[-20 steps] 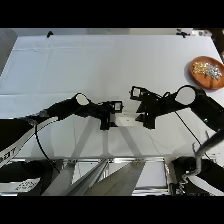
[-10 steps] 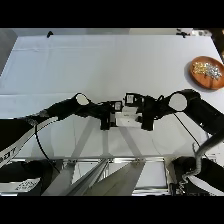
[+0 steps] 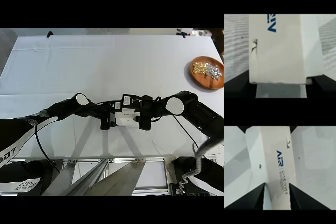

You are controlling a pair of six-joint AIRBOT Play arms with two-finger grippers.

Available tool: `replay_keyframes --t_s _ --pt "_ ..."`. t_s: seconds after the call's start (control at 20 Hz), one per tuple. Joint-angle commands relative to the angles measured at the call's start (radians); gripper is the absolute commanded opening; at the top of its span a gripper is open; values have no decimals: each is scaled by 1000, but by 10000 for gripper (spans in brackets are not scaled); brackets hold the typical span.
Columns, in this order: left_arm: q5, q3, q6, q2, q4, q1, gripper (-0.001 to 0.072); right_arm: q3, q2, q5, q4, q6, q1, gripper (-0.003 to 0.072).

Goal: Fold the box and place the chain.

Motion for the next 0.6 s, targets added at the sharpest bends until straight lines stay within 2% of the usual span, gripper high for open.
replay_keyframes --t_s 0.0,0.35,0.55 --pt "-2 1 1 0 1 0 445 1 1 -20 -4 15 3 292" --pt "-2 1 1 0 1 0 445 -2 0 -44 -8 18 3 287" --pt "-2 1 1 0 1 0 445 -45 0 -109 -8 62 3 264"
